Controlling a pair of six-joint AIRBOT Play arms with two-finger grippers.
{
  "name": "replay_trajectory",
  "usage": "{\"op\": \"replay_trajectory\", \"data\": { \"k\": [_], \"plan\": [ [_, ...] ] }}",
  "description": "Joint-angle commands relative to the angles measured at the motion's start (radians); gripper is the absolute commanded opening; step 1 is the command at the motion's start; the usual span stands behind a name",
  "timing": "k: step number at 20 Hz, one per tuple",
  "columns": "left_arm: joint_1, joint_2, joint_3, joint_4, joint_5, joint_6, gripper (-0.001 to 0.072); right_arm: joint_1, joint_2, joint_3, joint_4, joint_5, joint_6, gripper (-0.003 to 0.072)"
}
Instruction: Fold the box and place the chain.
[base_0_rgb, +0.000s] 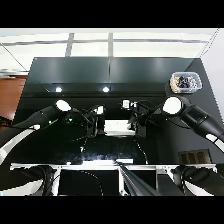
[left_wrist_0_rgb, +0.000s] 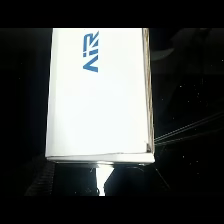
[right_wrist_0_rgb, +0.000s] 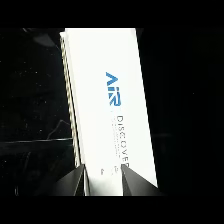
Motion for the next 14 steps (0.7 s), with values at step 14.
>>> {"op": "replay_trajectory", "data": {
  "k": [14],
  "plan": [
    [0.000,-0.001,0.001,0.000,0.002,0.000,0.0448,0.000,-0.034,0.001,0.003,0.013,0.029,0.0278]
  ]
}}
